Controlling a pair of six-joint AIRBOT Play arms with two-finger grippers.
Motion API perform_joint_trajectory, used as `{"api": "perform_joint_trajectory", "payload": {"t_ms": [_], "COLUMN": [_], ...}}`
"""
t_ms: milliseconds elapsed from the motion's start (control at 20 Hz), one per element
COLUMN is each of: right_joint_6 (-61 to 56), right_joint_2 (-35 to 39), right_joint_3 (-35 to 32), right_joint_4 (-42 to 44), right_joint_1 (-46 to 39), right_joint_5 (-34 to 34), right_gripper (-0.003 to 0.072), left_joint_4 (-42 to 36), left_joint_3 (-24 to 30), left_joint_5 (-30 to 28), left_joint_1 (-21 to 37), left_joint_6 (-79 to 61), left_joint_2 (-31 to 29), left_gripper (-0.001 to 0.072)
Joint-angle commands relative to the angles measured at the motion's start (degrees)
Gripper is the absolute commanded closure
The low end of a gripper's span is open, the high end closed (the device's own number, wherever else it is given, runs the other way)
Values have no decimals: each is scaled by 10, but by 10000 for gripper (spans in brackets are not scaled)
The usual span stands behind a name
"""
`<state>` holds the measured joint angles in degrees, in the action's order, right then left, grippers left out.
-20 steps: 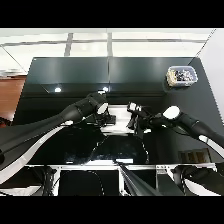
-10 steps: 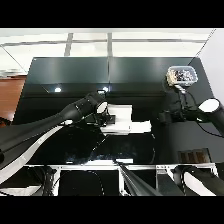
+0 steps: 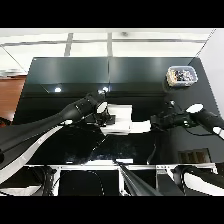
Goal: Fold the box and place the chain.
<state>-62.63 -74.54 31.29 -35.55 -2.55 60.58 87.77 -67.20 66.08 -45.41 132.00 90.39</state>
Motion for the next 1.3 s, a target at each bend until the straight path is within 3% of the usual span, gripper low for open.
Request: {"api": "perform_joint_trajectory", "payload": {"t_ms": [0, 300, 350, 400, 450, 700, 750, 1000, 1250], "right_joint_6": [90, 98, 97, 97, 98, 97, 97, 75, -19], "right_joint_2": [-24, -24, -24, -24, -24, -24, -24, -24, -24], "right_joint_3": [3, 62, 70, 76, 78, 78, 78, 87, 137], "right_joint_4": [75, 75, 75, 78, 85, 120, 133, 131, 14], "right_joint_1": [59, 59, 59, 59, 59, 59, 59, 96, 156], "right_joint_5": [-6, 85, 98, 107, 115, 115, 116, 95, 42], "right_gripper": [672, 671, 598, 314, 119, 180, 377, 387, 388], "left_joint_4": [0, 0, 0, 0, 0, 0, 0, 0, 0], "left_joint_3": [-1, -1, -1, -1, -1, -1, -1, -1, -1], "left_joint_5": [-3, -3, -3, -3, -3, -3, -3, -4, -8], "left_joint_1": [0, 0, 0, 0, 0, 0, 0, 0, 0], "left_joint_6": [0, 0, 0, 0, 0, 0, 0, 0, 0], "left_joint_2": [0, 0, 0, 0, 0, 0, 0, 0, 0], "left_gripper": [680, 680, 679, 679, 680, 679, 680, 679, 680]}}
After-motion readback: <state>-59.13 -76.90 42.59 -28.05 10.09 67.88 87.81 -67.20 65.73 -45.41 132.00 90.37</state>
